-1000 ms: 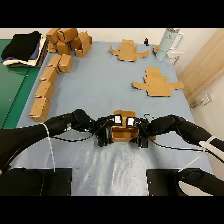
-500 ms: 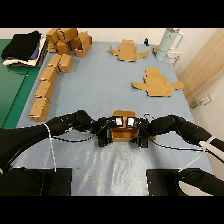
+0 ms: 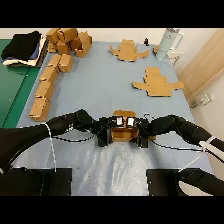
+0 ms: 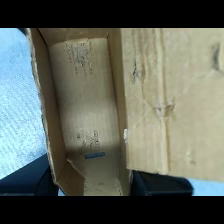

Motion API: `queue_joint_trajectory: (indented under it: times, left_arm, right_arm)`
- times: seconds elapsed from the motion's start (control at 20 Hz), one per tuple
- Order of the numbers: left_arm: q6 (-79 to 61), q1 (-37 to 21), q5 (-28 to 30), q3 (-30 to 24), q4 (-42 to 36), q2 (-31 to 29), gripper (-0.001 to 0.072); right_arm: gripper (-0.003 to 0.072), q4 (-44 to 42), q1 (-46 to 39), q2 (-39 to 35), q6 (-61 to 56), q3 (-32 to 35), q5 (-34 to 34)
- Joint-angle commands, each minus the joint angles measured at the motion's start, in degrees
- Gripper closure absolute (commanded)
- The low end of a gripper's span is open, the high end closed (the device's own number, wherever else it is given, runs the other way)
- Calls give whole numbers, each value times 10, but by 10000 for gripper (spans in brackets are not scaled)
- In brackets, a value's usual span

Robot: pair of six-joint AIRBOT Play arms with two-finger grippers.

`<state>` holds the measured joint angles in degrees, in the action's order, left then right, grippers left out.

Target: Fold the box.

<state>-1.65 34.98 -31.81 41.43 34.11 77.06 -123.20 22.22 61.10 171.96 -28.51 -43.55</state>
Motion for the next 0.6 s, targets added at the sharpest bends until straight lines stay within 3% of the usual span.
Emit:
queue_joint_trajectory:
  times: [0.0,0.15,0.2,0.25,0.55]
  left_arm:
    - [2,8,-1,0,-2,0,8]
    - [12,8,0,0,-2,1,11]
    - [26,8,3,0,-2,1,128]
    - [28,8,3,1,-2,1,185]
    - [27,7,3,1,0,1,184]
  right_arm:
    - [199,0,0,0,0,0,0]
    - [199,0,0,0,0,0,0]
    - [199,0,0,0,0,0,0]
    - [199,0,0,0,0,0,0]
    - [199,0,0,0,0,0,0]
